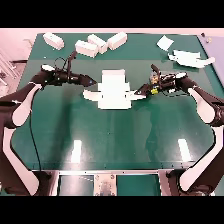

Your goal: Fold the box and place the chain.

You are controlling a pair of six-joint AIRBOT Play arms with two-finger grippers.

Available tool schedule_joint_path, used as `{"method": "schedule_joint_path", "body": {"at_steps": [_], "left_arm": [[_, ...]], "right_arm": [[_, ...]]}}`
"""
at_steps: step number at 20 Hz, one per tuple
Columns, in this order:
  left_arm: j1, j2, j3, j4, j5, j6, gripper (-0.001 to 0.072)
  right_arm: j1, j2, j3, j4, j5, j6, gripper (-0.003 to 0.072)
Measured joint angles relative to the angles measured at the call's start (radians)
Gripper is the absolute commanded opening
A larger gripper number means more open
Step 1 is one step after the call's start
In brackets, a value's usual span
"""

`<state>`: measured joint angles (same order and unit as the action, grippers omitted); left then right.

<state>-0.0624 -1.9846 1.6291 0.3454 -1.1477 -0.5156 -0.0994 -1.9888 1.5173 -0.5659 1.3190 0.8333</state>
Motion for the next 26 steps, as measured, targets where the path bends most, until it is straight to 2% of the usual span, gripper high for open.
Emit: {"method": "schedule_joint_path", "body": {"at_steps": [3, 7, 10, 17, 26], "left_arm": [[-0.003, -0.006, 0.003, -0.015, 0.020, -0.014, 0.0589], [-0.002, -0.021, 0.024, 0.041, 0.042, -0.045, 0.0587], [-0.003, -0.061, 0.084, 0.091, 0.020, -0.094, 0.0587], [-0.003, -0.216, 0.299, 0.109, -0.105, -0.198, 0.0587], [-0.043, -0.274, 0.374, 0.047, -0.131, -0.217, 0.0586]], "right_arm": [[0.000, 0.000, 0.000, 0.000, -0.005, 0.000, 0.0006], [0.000, 0.000, 0.000, 0.005, -0.007, 0.000, 0.0008], [0.000, 0.000, 0.000, 0.007, -0.008, 0.000, 0.0007], [0.000, 0.000, 0.000, 0.008, -0.010, 0.000, 0.0008], [0.002, 0.000, 0.000, 0.008, -0.011, 0.000, 0.0008]]}}
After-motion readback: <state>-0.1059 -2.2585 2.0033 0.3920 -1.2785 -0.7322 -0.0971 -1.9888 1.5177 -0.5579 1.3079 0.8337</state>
